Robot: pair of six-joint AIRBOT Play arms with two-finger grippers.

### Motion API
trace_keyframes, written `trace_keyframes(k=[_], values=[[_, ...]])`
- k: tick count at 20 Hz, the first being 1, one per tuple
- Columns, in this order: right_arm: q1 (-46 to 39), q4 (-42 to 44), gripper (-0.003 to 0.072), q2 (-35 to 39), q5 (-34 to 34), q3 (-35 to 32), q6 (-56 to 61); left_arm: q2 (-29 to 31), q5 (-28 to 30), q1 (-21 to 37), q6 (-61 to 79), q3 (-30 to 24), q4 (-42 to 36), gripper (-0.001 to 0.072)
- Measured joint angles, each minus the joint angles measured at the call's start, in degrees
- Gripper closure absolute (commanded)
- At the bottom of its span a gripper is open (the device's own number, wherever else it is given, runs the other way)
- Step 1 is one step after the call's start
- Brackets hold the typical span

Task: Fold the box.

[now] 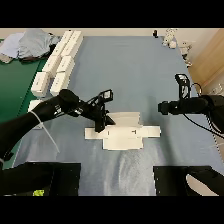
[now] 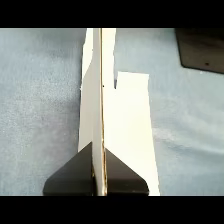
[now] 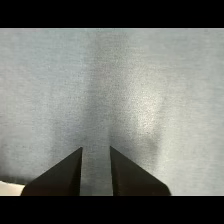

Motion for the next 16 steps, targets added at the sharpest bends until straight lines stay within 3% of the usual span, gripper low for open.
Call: trace_keyframes(k=[4,7,16], values=[[0.0,0.0,0.0414,0.0,0.4,0.1,0.7,2.7,6.9,-4.0,0.9,-4.3,-0.1,0.0700],[0.0,-0.1,0.0414,0.0,0.5,0.1,0.9,3.3,9.0,-5.1,1.1,-5.5,-0.2,0.0699],[0.0,-0.2,0.0414,0.0,0.6,0.1,1.1,3.6,6.1,-5.7,0.6,-3.2,1.0,0.0700]])
